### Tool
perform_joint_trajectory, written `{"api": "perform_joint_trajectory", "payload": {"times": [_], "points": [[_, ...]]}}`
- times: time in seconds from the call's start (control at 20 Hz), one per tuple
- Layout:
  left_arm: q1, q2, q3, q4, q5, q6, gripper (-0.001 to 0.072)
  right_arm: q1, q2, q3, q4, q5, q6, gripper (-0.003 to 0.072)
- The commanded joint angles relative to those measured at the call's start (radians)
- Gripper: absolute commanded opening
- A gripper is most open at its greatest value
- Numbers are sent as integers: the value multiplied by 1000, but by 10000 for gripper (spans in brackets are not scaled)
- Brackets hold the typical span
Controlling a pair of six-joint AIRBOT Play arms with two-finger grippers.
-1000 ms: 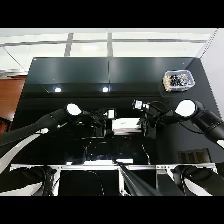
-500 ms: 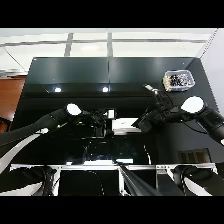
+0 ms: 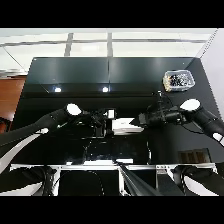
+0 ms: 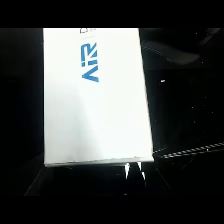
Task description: Fold the box and place the chain.
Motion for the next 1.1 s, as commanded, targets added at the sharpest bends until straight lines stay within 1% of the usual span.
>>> {"api": "perform_joint_trajectory", "payload": {"times": [0.0,0.15,0.3,0.75,0.85,0.95,1.0,1.05], "points": [[-1,0,0,0,0,0,439,-2,-56,-5,-76,-5,37,15],[-1,0,0,0,0,0,439,-2,-72,-6,-125,-8,48,15],[-1,0,0,0,0,0,439,-2,-76,-6,-129,-32,48,15],[0,0,0,-18,1,0,439,-3,-76,-5,-124,-47,48,15],[0,0,1,-31,-5,1,439,-24,-64,36,-113,66,47,15],[6,0,9,-27,-4,-2,439,-71,-10,123,-128,205,47,15],[9,5,16,-27,-10,-18,440,-101,30,166,-148,255,47,15],[9,15,25,-27,-6,-65,486,-137,82,203,-184,293,49,15]]}}
